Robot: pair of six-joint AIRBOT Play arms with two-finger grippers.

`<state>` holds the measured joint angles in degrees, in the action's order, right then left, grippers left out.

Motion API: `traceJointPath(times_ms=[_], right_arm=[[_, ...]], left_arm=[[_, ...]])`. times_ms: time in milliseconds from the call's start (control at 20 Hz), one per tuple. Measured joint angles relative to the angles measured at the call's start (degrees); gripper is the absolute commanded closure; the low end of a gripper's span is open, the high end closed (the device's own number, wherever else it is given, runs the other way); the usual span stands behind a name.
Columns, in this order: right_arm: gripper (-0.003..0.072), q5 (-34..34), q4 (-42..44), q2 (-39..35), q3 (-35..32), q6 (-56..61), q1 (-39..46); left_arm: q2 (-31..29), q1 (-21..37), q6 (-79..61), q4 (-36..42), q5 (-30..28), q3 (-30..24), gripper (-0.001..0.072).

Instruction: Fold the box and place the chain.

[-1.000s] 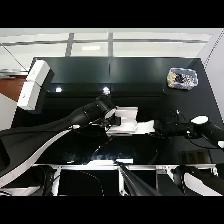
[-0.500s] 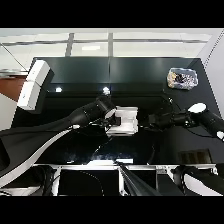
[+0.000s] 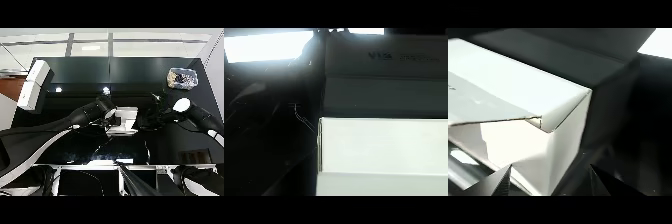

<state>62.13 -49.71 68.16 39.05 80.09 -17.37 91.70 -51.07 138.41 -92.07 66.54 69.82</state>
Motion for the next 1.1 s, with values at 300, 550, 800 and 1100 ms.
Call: traceJointPath(times_ms=[300,550,800,1100], right_arm=[[0.0285,-4.81,-13.66,0.20,4.44,14.86,-8.31],[0.0335,-5.40,-19.98,1.68,7.41,24.85,-13.03],[0.0336,-3.41,-27.21,3.82,8.76,34.99,-17.70],[0.0338,0.24,-32.06,7.89,12.92,40.65,-20.41]], left_arm=[[0.00,0.00,-0.02,0.00,-0.11,0.00,0.0684],[0.00,0.00,-0.13,0.00,-0.09,-0.02,0.0684],[0.00,0.00,-0.22,0.00,-0.09,0.00,0.0684],[0.00,0.00,-0.22,-0.02,-0.13,-0.02,0.0684]])
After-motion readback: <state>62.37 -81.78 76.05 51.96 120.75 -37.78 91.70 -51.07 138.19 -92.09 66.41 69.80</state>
